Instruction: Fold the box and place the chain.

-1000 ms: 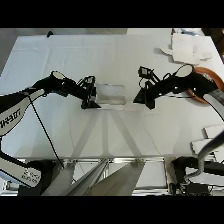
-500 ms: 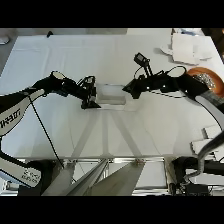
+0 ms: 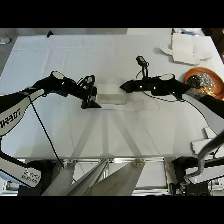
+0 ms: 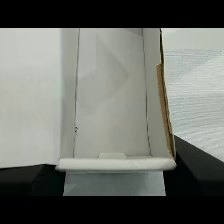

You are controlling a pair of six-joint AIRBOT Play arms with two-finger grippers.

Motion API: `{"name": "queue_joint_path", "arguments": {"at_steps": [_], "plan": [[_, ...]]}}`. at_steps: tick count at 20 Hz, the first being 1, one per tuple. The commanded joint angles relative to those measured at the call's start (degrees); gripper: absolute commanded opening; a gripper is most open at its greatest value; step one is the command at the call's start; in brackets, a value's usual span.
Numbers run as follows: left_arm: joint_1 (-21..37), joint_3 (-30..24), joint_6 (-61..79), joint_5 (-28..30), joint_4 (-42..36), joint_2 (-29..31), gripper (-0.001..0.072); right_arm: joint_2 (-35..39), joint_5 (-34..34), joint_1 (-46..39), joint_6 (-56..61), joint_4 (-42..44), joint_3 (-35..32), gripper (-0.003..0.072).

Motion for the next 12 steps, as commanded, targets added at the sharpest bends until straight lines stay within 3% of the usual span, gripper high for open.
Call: {"name": "queue_joint_path", "arguments": {"at_steps": [1,4,8,12], "plan": [[0.0,0.0,0.2,0.0,0.2,0.0,0.0320,-0.8,0.6,0.1,1.7,-2.4,0.0,0.0005],[0.0,0.0,0.2,0.0,0.2,0.0,0.0320,-0.8,2.8,0.1,6.1,-10.1,0.0,0.0006],[0.0,0.0,0.2,0.0,0.2,0.0,0.0320,0.5,6.5,0.1,6.1,-8.4,0.7,0.0007],[0.0,0.0,0.2,0.0,0.2,0.0,0.0320,6.4,7.5,-1.2,5.9,-8.5,0.8,0.0011]]}}
